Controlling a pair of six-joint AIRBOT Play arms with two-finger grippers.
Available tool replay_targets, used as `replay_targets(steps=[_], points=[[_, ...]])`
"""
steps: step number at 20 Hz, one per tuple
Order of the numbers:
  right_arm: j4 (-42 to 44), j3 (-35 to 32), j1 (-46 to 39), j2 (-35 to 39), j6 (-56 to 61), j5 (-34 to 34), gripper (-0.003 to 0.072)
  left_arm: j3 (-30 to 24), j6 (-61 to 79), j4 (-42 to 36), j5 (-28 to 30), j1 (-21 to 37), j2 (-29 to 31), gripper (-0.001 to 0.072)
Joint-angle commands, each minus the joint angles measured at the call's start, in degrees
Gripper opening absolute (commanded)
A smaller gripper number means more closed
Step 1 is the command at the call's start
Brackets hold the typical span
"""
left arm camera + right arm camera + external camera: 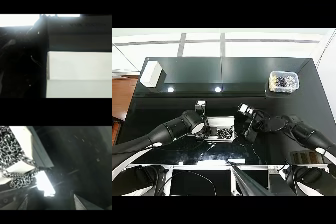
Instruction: Fold the box and place the chain.
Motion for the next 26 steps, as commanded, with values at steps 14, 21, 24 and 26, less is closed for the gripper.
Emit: replay_targets(steps=[14, 21, 24, 26], points=[[4.72, -1.49, 7.39, -3.37, -16.44, 6.01, 0.0553, 0.07, 0.02, -0.11, -0.2, -0.02, -0.04, 0.0031], [5.92, -1.49, 7.43, -3.41, -16.5, 6.16, 0.0552, 0.07, 0.02, -0.37, -0.22, -0.02, -0.04, 0.0031], [6.16, -1.49, 7.45, -3.58, -16.5, 6.4, 0.0534, 0.07, 0.02, -0.37, -0.2, -0.02, -0.04, 0.0031], [6.16, -1.49, 8.02, -4.39, -16.5, 6.43, 0.0534, 0.07, 0.02, -0.37, -0.2, -0.02, -0.04, 0.0031]])
